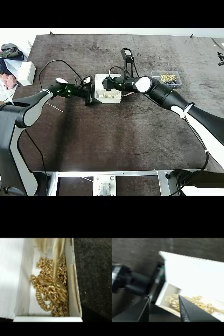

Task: Fold the box and place the chain.

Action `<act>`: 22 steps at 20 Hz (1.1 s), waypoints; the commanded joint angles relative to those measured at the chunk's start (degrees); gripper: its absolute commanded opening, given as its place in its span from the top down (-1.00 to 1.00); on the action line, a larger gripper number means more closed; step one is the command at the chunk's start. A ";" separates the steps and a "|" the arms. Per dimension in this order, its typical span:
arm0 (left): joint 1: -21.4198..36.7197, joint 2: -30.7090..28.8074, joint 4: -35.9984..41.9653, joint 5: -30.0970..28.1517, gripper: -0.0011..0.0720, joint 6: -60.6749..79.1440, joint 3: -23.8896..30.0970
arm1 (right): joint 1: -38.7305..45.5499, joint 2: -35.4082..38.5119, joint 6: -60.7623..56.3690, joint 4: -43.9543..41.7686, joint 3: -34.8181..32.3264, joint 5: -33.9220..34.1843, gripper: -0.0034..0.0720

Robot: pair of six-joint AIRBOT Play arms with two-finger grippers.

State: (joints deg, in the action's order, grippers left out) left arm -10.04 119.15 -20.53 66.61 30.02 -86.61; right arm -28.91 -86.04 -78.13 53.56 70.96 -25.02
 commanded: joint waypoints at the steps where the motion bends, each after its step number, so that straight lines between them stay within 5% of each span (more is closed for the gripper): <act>1: -0.02 -0.04 0.00 0.04 -0.17 0.02 -0.04 | 5.42 0.44 -0.09 3.10 -1.01 -3.26 -0.15; 9: -0.02 -0.04 -0.02 0.00 -0.17 0.02 -0.04 | 25.92 1.60 -3.58 2.86 -14.32 3.28 -0.16; 20: -0.02 -0.04 -0.02 0.00 -0.17 0.02 -0.04 | 28.13 -14.45 -3.50 -6.32 -4.55 8.48 -0.13; 21: -0.02 -0.04 -0.02 0.00 -0.17 0.02 -0.04 | 28.02 -15.32 -2.67 -7.19 -3.56 7.69 0.34; 22: -0.02 -0.04 -0.02 0.00 -0.17 0.02 -0.04 | 27.76 -15.72 -2.43 -7.82 -2.84 6.88 0.57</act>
State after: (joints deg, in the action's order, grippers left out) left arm -10.04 119.15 -20.53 66.61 30.04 -86.61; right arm -0.97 -99.22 -81.47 48.62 65.71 -17.17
